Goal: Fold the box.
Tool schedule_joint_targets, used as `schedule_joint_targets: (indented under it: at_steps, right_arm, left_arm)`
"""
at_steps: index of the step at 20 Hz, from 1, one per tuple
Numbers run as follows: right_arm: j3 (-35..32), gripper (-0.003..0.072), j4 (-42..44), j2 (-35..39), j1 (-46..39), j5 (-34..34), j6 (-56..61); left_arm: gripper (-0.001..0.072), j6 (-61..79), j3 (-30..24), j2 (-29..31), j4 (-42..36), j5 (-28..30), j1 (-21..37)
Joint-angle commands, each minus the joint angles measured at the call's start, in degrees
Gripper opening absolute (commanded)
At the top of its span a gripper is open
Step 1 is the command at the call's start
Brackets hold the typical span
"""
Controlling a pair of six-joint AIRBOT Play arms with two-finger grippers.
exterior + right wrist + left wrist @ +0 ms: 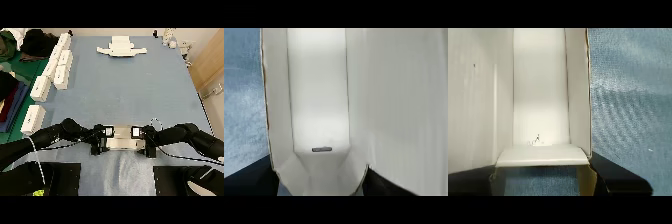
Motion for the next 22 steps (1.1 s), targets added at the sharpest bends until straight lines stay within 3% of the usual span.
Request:
schedule_joint_targets:
  at_steps: [1,5,8,9,11,14,17,22]
  right_arm:
    - [1.46,0.0719,-12.31,3.61,-0.02,-6.99,13.97]
    - [4.37,0.0714,-20.41,9.81,-0.02,-25.11,34.8]
    - [8.44,0.0704,-15.61,13.9,-0.02,-33.94,55.63]
    - [8.87,0.0624,-10.12,14.67,-0.02,-32.87,60.67]
    - [8.37,0.0293,5.88,14.36,0.04,-24.2,63.06]
    - [8.11,0.0039,15.61,10.05,2.62,-2.27,63.52]
    - [10.51,0.0013,15.45,2.6,3.37,6.4,65.05]
    - [15.58,0.0004,12.72,-8.24,1.92,7.37,64.43]
  left_arm:
    - [0.0385,0.09,0.02,-0.02,0.07,-0.07,0.04]
    - [0.0385,0.09,0.02,-0.02,0.07,-0.07,0.04]
    - [0.0385,0.11,0.02,-0.02,0.07,-0.07,0.04]
    - [0.0385,0.09,0.02,-0.02,0.07,-0.07,0.04]
    - [0.0385,0.09,0.02,-0.02,0.07,-0.07,0.04]
    - [0.0385,0.09,0.02,-0.02,0.09,-0.07,0.04]
    - [0.0385,0.09,0.02,-0.02,0.07,-0.07,0.04]
    - [0.0385,0.09,0.02,-0.02,0.07,-0.04,0.04]
